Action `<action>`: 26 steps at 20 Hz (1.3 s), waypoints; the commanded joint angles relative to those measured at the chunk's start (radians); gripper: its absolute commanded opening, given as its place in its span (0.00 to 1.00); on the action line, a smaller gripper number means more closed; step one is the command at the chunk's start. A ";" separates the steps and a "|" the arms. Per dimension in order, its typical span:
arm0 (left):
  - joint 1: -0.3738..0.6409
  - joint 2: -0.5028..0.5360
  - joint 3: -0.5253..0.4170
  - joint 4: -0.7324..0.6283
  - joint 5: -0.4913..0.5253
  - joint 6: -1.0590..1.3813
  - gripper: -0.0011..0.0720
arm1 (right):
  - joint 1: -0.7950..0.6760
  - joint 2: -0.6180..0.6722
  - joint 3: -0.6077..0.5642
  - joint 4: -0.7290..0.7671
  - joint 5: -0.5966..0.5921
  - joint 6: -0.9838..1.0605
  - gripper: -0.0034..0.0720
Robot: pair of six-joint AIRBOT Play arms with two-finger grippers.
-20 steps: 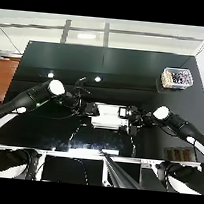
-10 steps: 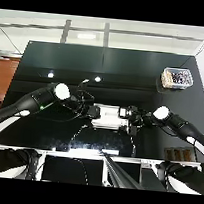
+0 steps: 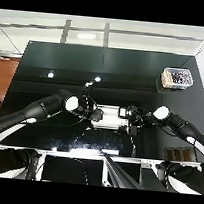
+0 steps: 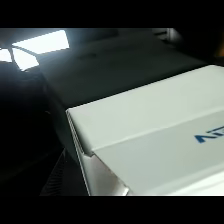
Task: Fold the box and place the chain.
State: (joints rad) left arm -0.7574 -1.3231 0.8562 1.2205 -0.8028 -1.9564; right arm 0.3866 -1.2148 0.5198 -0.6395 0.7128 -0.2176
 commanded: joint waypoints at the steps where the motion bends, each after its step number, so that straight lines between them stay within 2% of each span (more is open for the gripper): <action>1: -0.028 -0.003 0.014 0.112 -0.015 -0.108 0.67 | 0.001 0.000 -0.001 0.000 0.000 0.000 0.21; 4: -0.034 -0.020 0.047 0.198 -0.084 -0.182 0.67 | 0.001 0.000 -0.001 0.000 0.000 0.000 0.21; 7: -0.063 -0.081 0.132 0.245 -0.176 -0.208 0.67 | 0.001 0.000 -0.001 0.000 0.000 0.000 0.21; 8: -0.072 -0.108 0.160 0.249 -0.195 -0.222 0.64 | 0.001 0.000 -0.001 0.000 0.000 0.000 0.21; 9: -0.079 -0.129 0.179 0.262 -0.210 -0.237 0.49 | 0.001 0.000 -0.001 0.000 0.000 0.000 0.21; 10: -0.090 -0.146 0.191 0.267 -0.218 -0.256 0.46 | 0.001 0.000 -0.001 0.000 0.000 0.000 0.21; 19: -0.108 -0.181 0.196 0.268 -0.219 -0.377 0.46 | 0.001 0.000 -0.001 0.000 0.000 0.000 0.21; 20: -0.107 -0.181 0.196 0.268 -0.218 -0.388 0.28 | 0.001 0.000 -0.001 0.000 0.001 0.000 0.21; 21: -0.107 -0.181 0.197 0.268 -0.217 -0.385 0.16 | 0.001 0.000 -0.001 0.000 0.001 0.000 0.21; 22: -0.107 -0.181 0.197 0.267 -0.222 -0.386 0.15 | 0.001 0.000 -0.001 0.000 0.001 0.000 0.21; 23: -0.107 -0.181 0.197 0.267 -0.227 -0.386 0.06 | 0.001 0.000 -0.001 0.000 0.001 0.000 0.21; 26: -0.107 -0.181 0.201 0.267 -0.228 -0.386 0.05 | 0.001 0.000 -0.001 0.000 0.001 0.000 0.21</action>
State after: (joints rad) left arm -0.8646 -1.5040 1.0542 1.4868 -1.0264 -2.3386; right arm 0.3866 -1.2148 0.5194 -0.6376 0.7132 -0.2161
